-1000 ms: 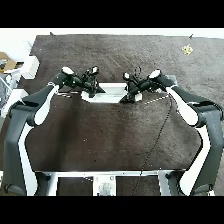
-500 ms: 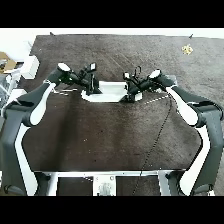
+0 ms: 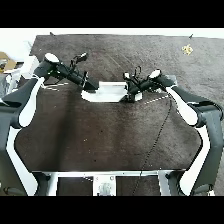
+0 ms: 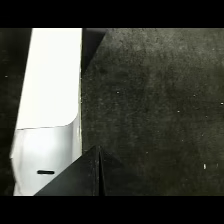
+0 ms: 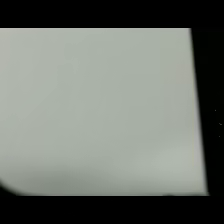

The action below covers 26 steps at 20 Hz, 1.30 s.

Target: Fold the box and place the chain.

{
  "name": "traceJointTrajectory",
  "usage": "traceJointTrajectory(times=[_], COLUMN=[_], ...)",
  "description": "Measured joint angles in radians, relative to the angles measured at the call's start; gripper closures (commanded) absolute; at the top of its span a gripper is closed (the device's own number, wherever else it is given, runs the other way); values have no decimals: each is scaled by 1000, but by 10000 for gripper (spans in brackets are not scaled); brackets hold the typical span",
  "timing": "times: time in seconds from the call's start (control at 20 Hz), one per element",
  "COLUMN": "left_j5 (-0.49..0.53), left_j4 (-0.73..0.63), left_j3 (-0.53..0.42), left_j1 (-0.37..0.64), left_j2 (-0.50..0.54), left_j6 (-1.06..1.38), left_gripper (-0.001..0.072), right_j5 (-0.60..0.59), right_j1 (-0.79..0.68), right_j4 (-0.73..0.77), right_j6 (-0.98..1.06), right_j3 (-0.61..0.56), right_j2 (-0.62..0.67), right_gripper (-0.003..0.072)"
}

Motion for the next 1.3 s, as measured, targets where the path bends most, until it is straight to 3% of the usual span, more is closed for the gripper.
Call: traceJointTrajectory(times=[0.4, 0.95, 1.3], left_j5=[223, 454, 526], left_j4=[8, 28, 51], left_j3=[-25, -27, -44], left_j1=[-99, -107, -109], left_j2=[1, -6, -36], left_j6=[-24, -34, -54], left_gripper=[695, 695, 696], right_j5=[2, 3, 3], right_j1=[0, 0, 0], right_j4=[0, 0, 0], right_j6=[0, 0, 0], right_j3=[0, 0, 0], right_j2=[0, 0, 0], right_gripper=[178, 178, 178])
